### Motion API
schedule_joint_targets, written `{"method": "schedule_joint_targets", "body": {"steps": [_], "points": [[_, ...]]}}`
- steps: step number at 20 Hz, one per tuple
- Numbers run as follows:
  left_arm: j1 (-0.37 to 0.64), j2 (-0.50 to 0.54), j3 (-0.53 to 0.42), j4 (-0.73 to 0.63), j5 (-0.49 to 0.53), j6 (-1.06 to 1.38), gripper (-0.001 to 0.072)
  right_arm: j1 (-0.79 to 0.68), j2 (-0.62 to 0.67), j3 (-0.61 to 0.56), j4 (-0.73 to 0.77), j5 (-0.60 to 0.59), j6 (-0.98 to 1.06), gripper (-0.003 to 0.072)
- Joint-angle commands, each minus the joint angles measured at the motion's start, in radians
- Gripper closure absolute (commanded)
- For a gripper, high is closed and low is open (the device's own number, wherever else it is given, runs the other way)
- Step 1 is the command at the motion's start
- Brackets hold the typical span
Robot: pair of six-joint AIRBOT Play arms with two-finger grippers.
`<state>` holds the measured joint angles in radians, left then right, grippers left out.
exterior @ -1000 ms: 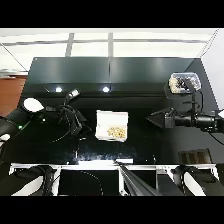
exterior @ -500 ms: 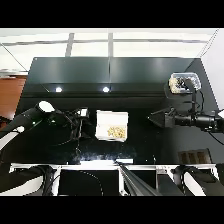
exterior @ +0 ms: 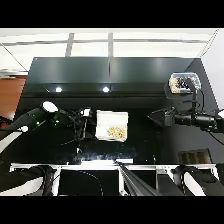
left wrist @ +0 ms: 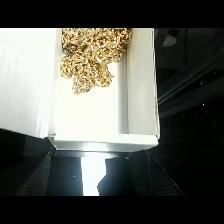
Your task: Fold the box and place the chain.
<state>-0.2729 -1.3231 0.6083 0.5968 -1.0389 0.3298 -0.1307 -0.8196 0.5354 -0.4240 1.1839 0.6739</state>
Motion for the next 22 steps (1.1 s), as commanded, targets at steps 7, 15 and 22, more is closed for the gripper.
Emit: {"method": "schedule_joint_targets", "body": {"steps": [7, 15, 22], "points": [[-0.054, -0.002, 0.003, -0.011, 0.047, -0.032, -0.0005, 0.000, 0.000, 0.000, 0.000, -0.010, 0.000, 0.0082], [-0.055, -0.002, 0.003, -0.010, 0.043, -0.034, 0.0337, 0.016, 0.000, 0.000, 0.001, -0.027, 0.080, -0.0026], [-0.059, -0.002, 0.003, -0.006, 0.048, -0.034, 0.0338, 0.326, -0.175, 0.185, -0.073, -0.409, 0.175, -0.0016]]}}
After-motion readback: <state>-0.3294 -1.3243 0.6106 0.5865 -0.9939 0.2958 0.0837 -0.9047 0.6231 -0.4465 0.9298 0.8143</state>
